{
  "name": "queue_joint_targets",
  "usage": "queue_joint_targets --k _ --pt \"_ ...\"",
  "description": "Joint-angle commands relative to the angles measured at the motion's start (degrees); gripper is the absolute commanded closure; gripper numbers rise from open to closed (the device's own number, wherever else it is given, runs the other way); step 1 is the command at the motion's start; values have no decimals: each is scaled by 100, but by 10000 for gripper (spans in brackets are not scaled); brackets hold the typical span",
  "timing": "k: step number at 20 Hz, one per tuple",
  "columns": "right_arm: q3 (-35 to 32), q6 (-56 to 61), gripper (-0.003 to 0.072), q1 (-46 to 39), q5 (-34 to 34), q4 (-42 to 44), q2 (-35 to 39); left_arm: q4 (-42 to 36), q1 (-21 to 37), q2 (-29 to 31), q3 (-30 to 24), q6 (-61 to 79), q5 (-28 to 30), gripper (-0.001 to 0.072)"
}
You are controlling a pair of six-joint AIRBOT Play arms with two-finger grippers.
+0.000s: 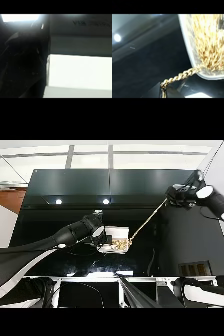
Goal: Fold the box and place the chain.
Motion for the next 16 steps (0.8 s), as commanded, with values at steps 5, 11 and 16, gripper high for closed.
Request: queue_joint_targets --k 5,11,16 --pt "48 -1126 647 -190 1849 -7 2542 24 0 -4 0 2 50 677" --pt "33 -1637 647 267 3464 1349 3648 24 -2 -4 0 2 70 677" --pt "-538 -1565 647 1705 3228 1434 3641 24 -2 -4 0 4 66 677"
